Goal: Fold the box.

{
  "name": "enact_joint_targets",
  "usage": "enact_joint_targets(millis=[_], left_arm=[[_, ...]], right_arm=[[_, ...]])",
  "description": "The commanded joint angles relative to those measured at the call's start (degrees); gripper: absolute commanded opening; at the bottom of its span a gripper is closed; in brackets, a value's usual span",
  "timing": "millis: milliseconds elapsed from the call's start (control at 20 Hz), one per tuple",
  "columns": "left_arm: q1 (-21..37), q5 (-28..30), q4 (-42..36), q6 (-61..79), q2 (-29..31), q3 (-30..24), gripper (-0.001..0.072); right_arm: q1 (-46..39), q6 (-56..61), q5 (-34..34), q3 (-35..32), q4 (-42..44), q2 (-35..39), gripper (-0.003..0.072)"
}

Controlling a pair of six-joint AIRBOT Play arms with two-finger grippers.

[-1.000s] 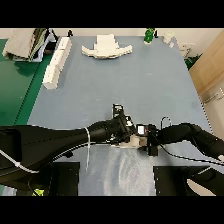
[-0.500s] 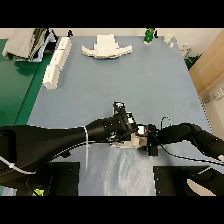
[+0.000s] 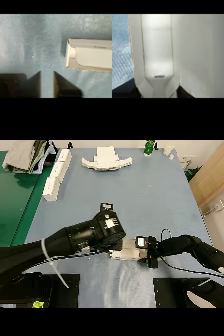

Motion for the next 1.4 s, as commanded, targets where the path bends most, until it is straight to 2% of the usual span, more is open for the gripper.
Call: enact_joint_targets(millis=[0, 150, 250, 350, 500, 600, 650, 700, 750, 850, 1000, 1350], left_arm=[[0.11, 3.54, 0.79, 5.05, 3.23, 0.04, 0.0014], [0.92, 9.09, 0.57, 15.23, 3.28, 0.04, 0.0014], [2.16, 8.94, -0.26, 23.67, 3.74, 0.04, 0.0013], [6.19, 9.68, -5.6, 36.2, 6.29, -0.96, 0.0013], [15.19, 13.81, -17.51, 61.86, 13.88, -7.78, 0.0013], [21.73, 15.54, -24.92, 82.75, 19.76, -14.64, 0.0014], [25.07, 17.09, -28.11, 92.24, 22.21, -18.49, 0.013], [27.82, 20.35, -30.49, 98.36, 23.74, -22.14, 0.0614], [30.32, 24.61, -32.85, 101.39, 24.59, -25.7, 0.0686], [33.44, 29.99, -37.73, 111.75, 24.28, -31.54, 0.0685], [33.66, 35.23, -44.3, 126.03, 22.14, -36.65, 0.0685], [33.62, 40.89, -57.24, 150.86, 11.37, -38.05, 0.0686]], right_arm=[[-0.02, 0.0, 0.0, 0.0, 0.0, 0.04, 0.0566], [-0.02, 0.0, 0.0, 0.0, 0.02, 0.04, 0.0567], [-0.02, 0.0, 0.0, 0.0, 0.02, 0.04, 0.0567], [-0.02, 0.0, 0.0, 0.0, 0.0, 0.04, 0.0566], [-0.02, 0.0, 0.0, 0.0, 0.02, 0.04, 0.0566], [-0.02, 0.0, 0.0, 0.0, 0.0, 0.04, 0.0567], [-0.02, 0.0, 0.0, 0.0, 0.0, 0.04, 0.0567], [-0.02, 0.02, 0.0, 0.0, 0.0, 0.04, 0.0566], [-0.02, 0.0, 0.0, 0.0, 0.0, 0.04, 0.0566], [-0.02, 0.02, 0.0, 0.0, 0.0, 0.04, 0.0566], [-0.02, 0.0, 0.0, 0.0, 0.0, 0.04, 0.0566], [-0.02, 0.0, 0.0, 0.0, 0.0, 0.04, 0.0566]])
